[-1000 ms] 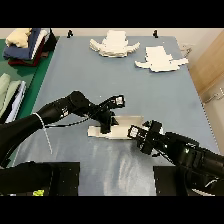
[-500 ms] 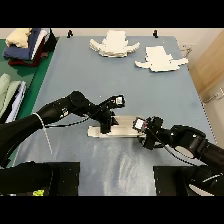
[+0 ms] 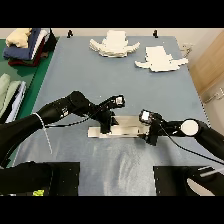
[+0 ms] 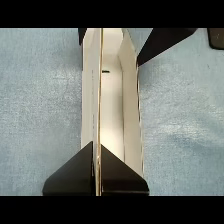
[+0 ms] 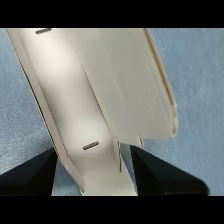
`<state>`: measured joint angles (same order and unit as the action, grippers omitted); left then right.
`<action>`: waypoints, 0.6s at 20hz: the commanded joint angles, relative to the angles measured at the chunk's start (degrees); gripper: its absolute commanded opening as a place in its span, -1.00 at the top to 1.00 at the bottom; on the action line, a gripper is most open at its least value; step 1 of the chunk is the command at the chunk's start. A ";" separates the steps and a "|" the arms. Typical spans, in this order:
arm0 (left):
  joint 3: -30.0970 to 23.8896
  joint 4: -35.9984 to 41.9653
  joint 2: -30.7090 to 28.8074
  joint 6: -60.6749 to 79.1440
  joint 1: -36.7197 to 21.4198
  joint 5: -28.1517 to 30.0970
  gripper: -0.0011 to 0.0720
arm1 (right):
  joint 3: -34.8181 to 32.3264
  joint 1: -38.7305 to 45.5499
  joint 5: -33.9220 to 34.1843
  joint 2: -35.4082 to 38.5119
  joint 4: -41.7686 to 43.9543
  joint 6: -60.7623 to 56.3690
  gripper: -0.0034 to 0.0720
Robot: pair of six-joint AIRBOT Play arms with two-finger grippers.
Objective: Fold the box.
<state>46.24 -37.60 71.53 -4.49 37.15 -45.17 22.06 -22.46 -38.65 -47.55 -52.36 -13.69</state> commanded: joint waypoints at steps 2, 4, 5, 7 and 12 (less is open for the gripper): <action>0.07 -0.02 0.02 0.02 0.02 0.00 0.93 | 3.32 2.89 -5.38 -9.05 8.26 11.23 -1.00; 0.07 -0.02 0.02 0.00 0.02 0.00 0.93 | 3.50 2.91 -5.35 -11.04 7.98 11.13 -1.00; 0.07 -0.02 0.02 0.02 0.02 0.00 0.93 | 3.43 2.91 -5.49 -11.41 7.52 10.45 -1.00; 0.07 -0.04 0.02 0.02 0.02 0.02 0.93 | 3.45 2.91 -5.51 -11.17 6.01 7.74 -1.00; 0.07 -0.02 0.02 0.02 0.02 0.00 0.93 | 3.45 2.84 -5.90 -10.36 4.59 7.56 -0.98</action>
<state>46.24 -37.63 71.53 -4.49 37.15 -45.19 25.43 -19.66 -44.03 -57.80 -47.13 -5.76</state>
